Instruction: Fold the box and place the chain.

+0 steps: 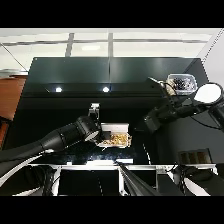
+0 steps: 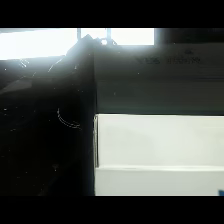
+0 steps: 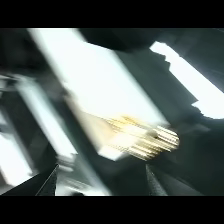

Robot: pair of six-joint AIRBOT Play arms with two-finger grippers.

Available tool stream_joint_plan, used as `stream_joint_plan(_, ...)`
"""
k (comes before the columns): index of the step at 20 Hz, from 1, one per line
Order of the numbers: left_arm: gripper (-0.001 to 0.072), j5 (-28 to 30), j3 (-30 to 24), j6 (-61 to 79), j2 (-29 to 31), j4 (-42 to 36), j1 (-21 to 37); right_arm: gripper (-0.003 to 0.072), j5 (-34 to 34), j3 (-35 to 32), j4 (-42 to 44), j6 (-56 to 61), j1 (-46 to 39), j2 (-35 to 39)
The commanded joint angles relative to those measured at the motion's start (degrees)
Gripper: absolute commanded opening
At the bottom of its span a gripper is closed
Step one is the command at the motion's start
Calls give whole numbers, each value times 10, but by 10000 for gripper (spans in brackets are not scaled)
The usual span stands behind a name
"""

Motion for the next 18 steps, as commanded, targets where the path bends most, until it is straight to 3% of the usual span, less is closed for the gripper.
stream_joint_plan(1, 28, -3, 0, 0, 0, 0, 0, 609, -39, -38, -143, -86, -36, -1)
stream_joint_plan(3, 28, -3, 0, 0, 0, 0, 0, 637, -105, -91, -120, -164, -36, -1)
stream_joint_plan(4, 28, -3, 0, 0, 0, 0, 0, 715, -134, -115, -98, -203, -36, -1)
stream_joint_plan(10, 28, -3, 0, 0, 0, 0, 0, 713, -216, -152, -50, -395, 59, -11)
stream_joint_plan(18, 28, -2, 0, 0, 0, 0, 0, 712, -286, -153, -54, -464, 151, -56)
